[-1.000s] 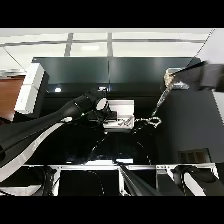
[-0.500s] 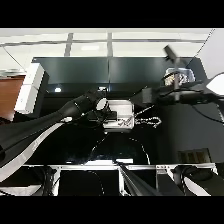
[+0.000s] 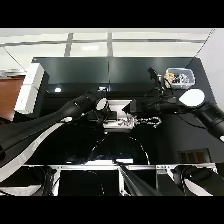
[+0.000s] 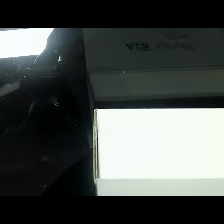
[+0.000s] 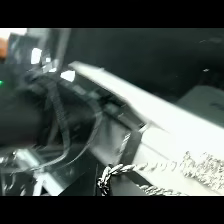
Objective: Fold the box and place the chain.
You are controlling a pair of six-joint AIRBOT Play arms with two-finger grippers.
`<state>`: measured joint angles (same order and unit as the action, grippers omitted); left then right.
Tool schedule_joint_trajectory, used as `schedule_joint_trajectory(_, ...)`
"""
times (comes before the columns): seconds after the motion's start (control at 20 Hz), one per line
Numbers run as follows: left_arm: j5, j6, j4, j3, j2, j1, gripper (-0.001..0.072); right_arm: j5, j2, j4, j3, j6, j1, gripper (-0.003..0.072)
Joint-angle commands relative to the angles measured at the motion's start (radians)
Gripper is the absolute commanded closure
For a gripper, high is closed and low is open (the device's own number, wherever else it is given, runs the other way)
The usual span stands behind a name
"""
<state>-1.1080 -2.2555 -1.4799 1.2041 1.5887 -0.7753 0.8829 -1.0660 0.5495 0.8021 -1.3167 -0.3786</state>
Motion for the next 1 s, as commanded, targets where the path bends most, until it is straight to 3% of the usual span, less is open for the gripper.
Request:
schedule_joint_trajectory(0.0, -0.001, 0.000, -0.001, 0.001, 0.000, 0.000, 0.0676, -0.095, -0.035, 0.010, -0.031, -0.024, -0.018, 0.0385)
schedule_joint_trajectory(0.05, 0.000, 0.000, 0.000, 0.001, 0.000, 0.000, 0.0676, -0.080, -0.031, 0.025, -0.030, -0.025, 0.006, 0.0309)
schedule_joint_trajectory(0.25, 0.000, 0.000, 0.000, 0.001, 0.000, 0.000, 0.0676, -0.066, 0.002, 0.124, -0.028, -0.024, 0.251, 0.0309)
schedule_joint_trajectory(0.4, 0.000, 0.000, 0.000, 0.001, 0.000, 0.000, 0.0676, -0.133, -0.006, 0.464, -0.036, 0.006, 0.335, 0.0307)
schedule_joint_trajectory(0.45, 0.000, 0.000, 0.000, 0.001, 0.000, 0.000, 0.0676, -0.127, -0.016, 0.569, -0.036, 0.046, 0.327, 0.0273)
schedule_joint_trajectory(0.5, -0.001, 0.000, 0.000, 0.001, 0.000, 0.000, 0.0676, -0.114, -0.025, 0.622, -0.036, 0.105, 0.319, -0.0021)
schedule_joint_trajectory(0.7, 0.007, 0.000, 0.000, 0.001, 0.000, 0.000, 0.0676, -0.137, -0.045, 0.569, -0.036, 0.515, 0.262, -0.0023)
schedule_joint_trajectory(0.85, 0.008, 0.000, 0.000, 0.001, 0.000, 0.000, 0.0676, -0.307, -0.083, 0.617, -0.036, 0.581, 0.258, -0.0023)
schedule_joint_trajectory(0.95, 0.007, 0.000, 0.000, 0.001, 0.000, 0.000, 0.0676, -0.431, -0.122, 0.642, -0.036, 0.430, 0.258, -0.0023)
